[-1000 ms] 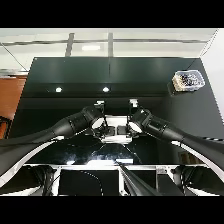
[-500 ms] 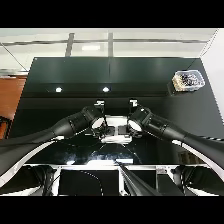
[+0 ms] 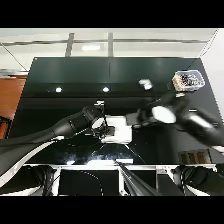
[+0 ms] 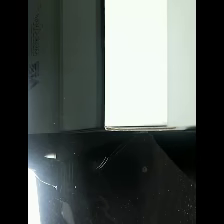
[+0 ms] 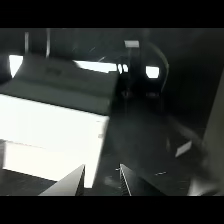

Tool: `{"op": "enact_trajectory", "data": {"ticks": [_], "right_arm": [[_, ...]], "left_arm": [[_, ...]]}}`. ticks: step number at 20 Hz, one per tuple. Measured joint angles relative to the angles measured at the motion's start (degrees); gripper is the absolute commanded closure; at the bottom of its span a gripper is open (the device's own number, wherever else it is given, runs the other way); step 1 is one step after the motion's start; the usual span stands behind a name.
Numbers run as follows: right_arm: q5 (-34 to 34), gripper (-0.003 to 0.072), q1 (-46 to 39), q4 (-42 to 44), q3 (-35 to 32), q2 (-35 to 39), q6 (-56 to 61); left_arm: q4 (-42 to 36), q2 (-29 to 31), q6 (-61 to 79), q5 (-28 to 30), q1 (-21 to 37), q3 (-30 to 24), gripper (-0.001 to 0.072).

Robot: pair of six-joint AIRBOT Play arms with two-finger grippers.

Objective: Fold the box and place the chain.

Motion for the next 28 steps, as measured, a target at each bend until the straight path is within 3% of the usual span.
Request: {"op": "enact_trajectory", "data": {"ticks": [4,6,7,8,11,14,18,19,20,21,28], "right_arm": [[2.86,0.0414,-9.40,-16.87,0.28,6.60,-5.25],[-1.60,0.0409,-17.25,-23.17,-0.66,7.54,-6.56],[-4.79,0.0099,-21.62,-24.52,-1.22,7.34,-6.56],[-8.46,-0.0034,-26.49,-24.94,-1.73,6.45,-6.32],[-18.38,-0.0034,-39.12,-17.18,-1.75,0.52,-7.78],[-23.06,-0.0034,-46.99,-5.38,3.63,-9.25,-9.18],[-17.33,-0.0034,-51.54,3.19,18.29,-24.33,-4.59],[-15.67,-0.0007,-52.04,4.15,21.94,-27.54,-2.60],[-14.21,0.0068,-52.39,4.85,24.70,-30.08,-0.66],[-13.46,0.0068,-52.70,5.35,27.19,-32.41,1.57],[-12.07,0.0068,-54.55,7.37,34.16,-41.11,8.79]], "left_arm": [[0.00,0.00,0.00,0.02,-0.02,0.00,0.0679],[0.00,0.00,0.00,0.02,0.00,0.00,0.0679],[0.00,0.00,0.02,0.04,0.00,0.00,0.0679],[0.00,0.00,0.02,0.02,-0.02,0.00,0.0679],[0.00,0.00,0.04,0.04,0.00,0.00,0.0679],[0.00,0.00,0.04,0.04,-0.02,0.00,0.0679],[-0.02,0.00,0.04,0.07,0.00,0.00,0.0679],[-0.02,0.00,0.04,0.07,0.00,0.00,0.0679],[-0.02,0.00,0.04,0.09,0.00,0.00,0.0679],[-0.04,0.00,0.04,0.07,-0.02,0.00,0.0679],[-0.04,0.00,0.04,0.09,0.00,0.00,0.0679]]}}
